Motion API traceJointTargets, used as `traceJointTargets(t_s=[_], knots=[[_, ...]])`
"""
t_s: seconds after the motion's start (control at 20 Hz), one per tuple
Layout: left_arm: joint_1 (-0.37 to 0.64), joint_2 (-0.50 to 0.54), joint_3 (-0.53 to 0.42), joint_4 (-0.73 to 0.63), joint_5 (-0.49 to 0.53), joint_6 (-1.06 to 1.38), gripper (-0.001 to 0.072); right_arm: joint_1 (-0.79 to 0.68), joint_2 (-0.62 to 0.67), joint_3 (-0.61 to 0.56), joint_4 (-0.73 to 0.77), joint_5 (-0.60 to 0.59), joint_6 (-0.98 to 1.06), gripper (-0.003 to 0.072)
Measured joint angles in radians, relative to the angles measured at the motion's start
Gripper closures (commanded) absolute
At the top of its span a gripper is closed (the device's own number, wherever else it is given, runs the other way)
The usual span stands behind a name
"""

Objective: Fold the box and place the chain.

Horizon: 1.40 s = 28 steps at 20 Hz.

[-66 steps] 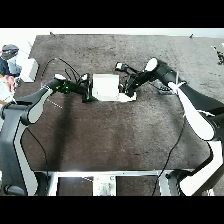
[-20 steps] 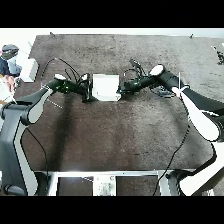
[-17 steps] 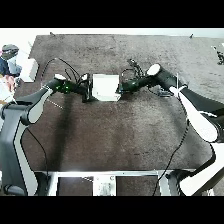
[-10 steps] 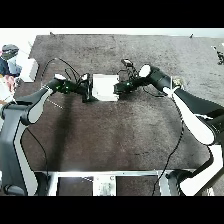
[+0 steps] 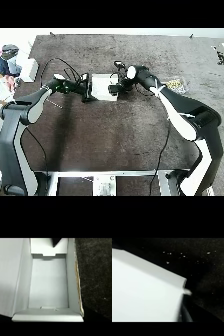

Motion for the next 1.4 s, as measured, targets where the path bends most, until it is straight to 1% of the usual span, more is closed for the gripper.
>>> traceJointTargets(t_s=[0.15,0.3,0.45,0.5,0.55,0.75,1.05,1.15,1.4], knots=[[-0.001,0.000,0.000,0.000,0.000,0.000,0.0481,0.034,-0.021,0.046,-0.115,0.029,0.112,0.0268],[-0.001,0.000,0.000,0.000,0.000,0.000,0.0481,0.061,-0.029,0.064,-0.216,0.048,0.217,0.0269],[-0.001,0.000,0.000,0.000,0.000,0.000,0.0481,0.068,-0.034,0.071,-0.289,0.055,0.295,0.0272],[-0.001,0.000,0.000,0.000,0.000,0.000,0.0481,0.071,-0.036,0.072,-0.305,0.058,0.314,0.0289],[-0.001,0.000,0.000,0.000,0.000,0.000,0.0481,0.073,-0.038,0.073,-0.318,0.058,0.330,0.0289],[-0.001,0.000,0.000,0.000,0.000,0.000,0.0481,0.075,-0.042,0.076,-0.345,0.061,0.385,0.0289],[-0.001,0.000,0.000,0.000,-0.001,0.000,0.0481,0.076,-0.046,0.090,-0.336,0.087,0.433,0.0289],[-0.001,0.000,0.000,0.000,-0.001,-0.001,0.0481,0.073,-0.064,0.121,-0.327,0.116,0.439,0.0289],[-0.001,0.000,0.000,0.000,-0.001,-0.001,0.0481,0.069,-0.153,0.272,-0.312,0.238,0.422,0.0290]])
